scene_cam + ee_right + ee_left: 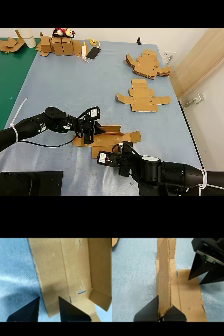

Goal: Fold the box.

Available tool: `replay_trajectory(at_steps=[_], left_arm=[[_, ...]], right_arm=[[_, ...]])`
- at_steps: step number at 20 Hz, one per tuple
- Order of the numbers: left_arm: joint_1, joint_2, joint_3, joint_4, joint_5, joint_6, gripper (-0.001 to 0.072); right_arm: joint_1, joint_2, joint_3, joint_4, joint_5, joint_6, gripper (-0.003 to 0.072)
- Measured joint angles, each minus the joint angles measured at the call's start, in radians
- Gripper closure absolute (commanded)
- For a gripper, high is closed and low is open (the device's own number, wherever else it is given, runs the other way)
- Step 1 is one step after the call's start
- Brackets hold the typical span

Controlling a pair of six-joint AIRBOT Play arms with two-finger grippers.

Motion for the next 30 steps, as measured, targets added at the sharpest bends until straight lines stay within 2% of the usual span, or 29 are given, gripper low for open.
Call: replay_trajectory(at_steps=[13, 16, 20, 21, 22, 30], left_arm=[[0.000, 0.000, 0.000, 0.000, 0.000, 0.000, 0.0698], [0.000, 0.000, 0.000, 0.000, 0.000, 0.000, 0.0699], [0.000, 0.000, 0.000, 0.000, 0.000, 0.000, 0.0698], [0.000, 0.000, 0.000, 0.000, 0.000, 0.000, 0.0698], [0.000, 0.000, 0.000, 0.000, 0.000, 0.000, 0.0698], [0.000, 0.000, 0.000, 0.000, 0.000, 0.000, 0.0699]], right_arm=[[0.000, 0.000, 0.046, -0.074, -0.013, 0.081, 0.0321], [0.000, 0.000, 0.048, -0.081, -0.016, 0.087, 0.0229], [-0.006, 0.000, 0.048, -0.120, -0.019, 0.106, 0.0226], [-0.011, 0.000, 0.048, -0.139, -0.019, 0.126, 0.0061], [-0.018, 0.000, 0.048, -0.159, -0.019, 0.150, -0.0034], [-0.048, 0.024, 0.048, -0.198, -0.014, 0.217, -0.0034]])
